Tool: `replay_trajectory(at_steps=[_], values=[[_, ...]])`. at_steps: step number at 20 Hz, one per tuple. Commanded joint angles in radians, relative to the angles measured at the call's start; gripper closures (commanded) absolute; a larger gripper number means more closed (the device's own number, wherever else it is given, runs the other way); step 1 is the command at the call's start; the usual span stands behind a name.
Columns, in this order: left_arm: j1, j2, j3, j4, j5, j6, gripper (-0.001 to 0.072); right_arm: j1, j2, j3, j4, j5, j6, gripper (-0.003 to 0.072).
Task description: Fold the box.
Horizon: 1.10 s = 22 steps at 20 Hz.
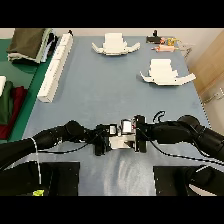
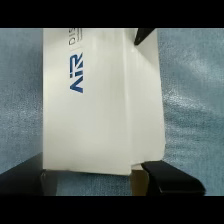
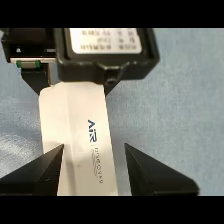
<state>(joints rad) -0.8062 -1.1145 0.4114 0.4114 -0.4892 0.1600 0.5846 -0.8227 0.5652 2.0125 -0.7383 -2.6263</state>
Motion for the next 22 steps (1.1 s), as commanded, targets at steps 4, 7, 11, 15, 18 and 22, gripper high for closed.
replay_trajectory(at_steps=[4, 7, 11, 15, 18, 22], values=[[0.0, 0.0, 0.0, 0.0, -0.001, 0.0, 0.0169, 0.003, -0.001, 0.005, -0.048, 0.051, 0.011, 0.0094], [0.0, 0.0, 0.0, 0.0, -0.001, 0.0, 0.0169, 0.003, -0.001, 0.005, -0.04, 0.049, 0.019, 0.0094], [0.0, 0.0, 0.0, 0.0, -0.001, 0.0, 0.0169, 0.003, -0.001, 0.005, -0.026, 0.042, 0.019, 0.0099], [0.0, 0.0, 0.0, 0.0, -0.001, 0.0, 0.0169, 0.003, -0.007, 0.005, -0.026, 0.011, 0.022, 0.0323], [0.0, 0.0, 0.0, 0.0, -0.001, 0.0, 0.0169, 0.003, -0.034, 0.005, -0.012, -0.034, 0.034, 0.0351], [0.0, 0.0, 0.0, 0.0, -0.001, 0.0, 0.017, 0.003, -0.071, 0.005, 0.037, -0.067, 0.034, 0.0464]])
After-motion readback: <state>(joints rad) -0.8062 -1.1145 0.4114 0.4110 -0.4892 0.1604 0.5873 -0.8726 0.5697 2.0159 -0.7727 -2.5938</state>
